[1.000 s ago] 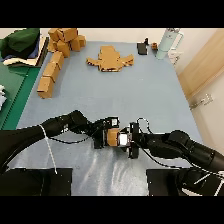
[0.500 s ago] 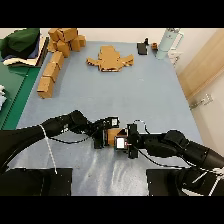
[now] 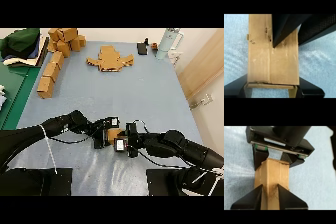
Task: Fold the box.
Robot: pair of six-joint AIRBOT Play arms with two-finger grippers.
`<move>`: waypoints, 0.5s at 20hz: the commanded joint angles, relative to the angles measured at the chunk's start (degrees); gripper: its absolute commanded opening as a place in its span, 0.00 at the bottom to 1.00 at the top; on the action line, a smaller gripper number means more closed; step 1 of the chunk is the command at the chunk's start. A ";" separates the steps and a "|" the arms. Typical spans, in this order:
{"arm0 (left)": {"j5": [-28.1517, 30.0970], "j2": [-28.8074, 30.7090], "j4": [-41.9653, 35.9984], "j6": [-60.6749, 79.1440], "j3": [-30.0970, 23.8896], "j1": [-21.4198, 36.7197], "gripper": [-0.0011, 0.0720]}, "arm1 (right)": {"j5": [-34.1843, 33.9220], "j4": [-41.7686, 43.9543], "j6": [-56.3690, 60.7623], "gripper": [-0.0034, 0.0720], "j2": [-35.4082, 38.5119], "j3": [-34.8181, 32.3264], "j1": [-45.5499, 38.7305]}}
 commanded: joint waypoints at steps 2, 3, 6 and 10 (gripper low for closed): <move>0.00 0.04 0.04 0.02 0.04 0.02 0.63 | 0.24 -0.37 -0.22 0.25 0.07 0.00 0.00; 0.00 0.04 0.04 0.04 0.04 0.02 0.63 | 0.22 -0.35 -0.22 0.25 0.15 0.00 0.00; 0.02 0.04 0.04 0.04 0.04 0.02 0.63 | 0.20 -0.28 -0.22 0.25 0.85 0.02 0.00; -0.02 0.04 0.04 0.02 0.04 0.02 0.63 | 0.07 0.31 -0.22 0.26 2.08 0.02 0.00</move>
